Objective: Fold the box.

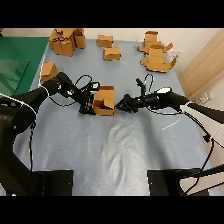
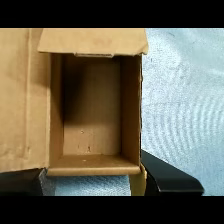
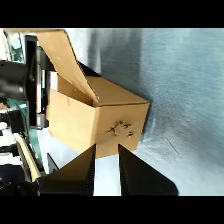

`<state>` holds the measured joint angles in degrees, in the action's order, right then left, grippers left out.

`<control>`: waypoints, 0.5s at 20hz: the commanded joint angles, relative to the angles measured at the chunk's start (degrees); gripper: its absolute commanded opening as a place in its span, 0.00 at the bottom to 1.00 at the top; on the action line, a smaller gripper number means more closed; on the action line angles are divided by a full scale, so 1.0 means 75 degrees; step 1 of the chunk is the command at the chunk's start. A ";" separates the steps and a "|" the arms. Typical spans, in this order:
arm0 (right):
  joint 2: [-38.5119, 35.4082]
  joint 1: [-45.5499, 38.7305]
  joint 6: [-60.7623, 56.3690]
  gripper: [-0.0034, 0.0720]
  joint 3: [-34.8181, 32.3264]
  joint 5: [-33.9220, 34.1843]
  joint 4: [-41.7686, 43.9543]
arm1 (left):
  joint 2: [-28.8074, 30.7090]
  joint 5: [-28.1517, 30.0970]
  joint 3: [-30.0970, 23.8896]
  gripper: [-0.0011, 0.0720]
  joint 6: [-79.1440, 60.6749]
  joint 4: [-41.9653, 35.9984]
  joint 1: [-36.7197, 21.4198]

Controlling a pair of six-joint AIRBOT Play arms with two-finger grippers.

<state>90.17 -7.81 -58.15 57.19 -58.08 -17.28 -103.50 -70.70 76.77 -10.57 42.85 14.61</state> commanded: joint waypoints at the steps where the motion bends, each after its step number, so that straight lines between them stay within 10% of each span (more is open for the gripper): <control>1: 0.0000 0.0009 0.0085 0.37 0.0009 -0.0017 0.0315 | -0.0006 0.0006 -0.0003 0.41 0.0000 -0.0003 0.0003; 8: 0.0003 0.0009 0.0070 0.37 0.0009 0.0117 0.0391 | -0.0006 0.0009 -0.0003 0.41 0.0000 0.0000 0.0003; 10: 0.0000 0.0009 -0.0455 0.51 0.0023 0.0446 0.0119 | -0.0006 0.0003 -0.0003 0.41 0.0012 0.0000 0.0003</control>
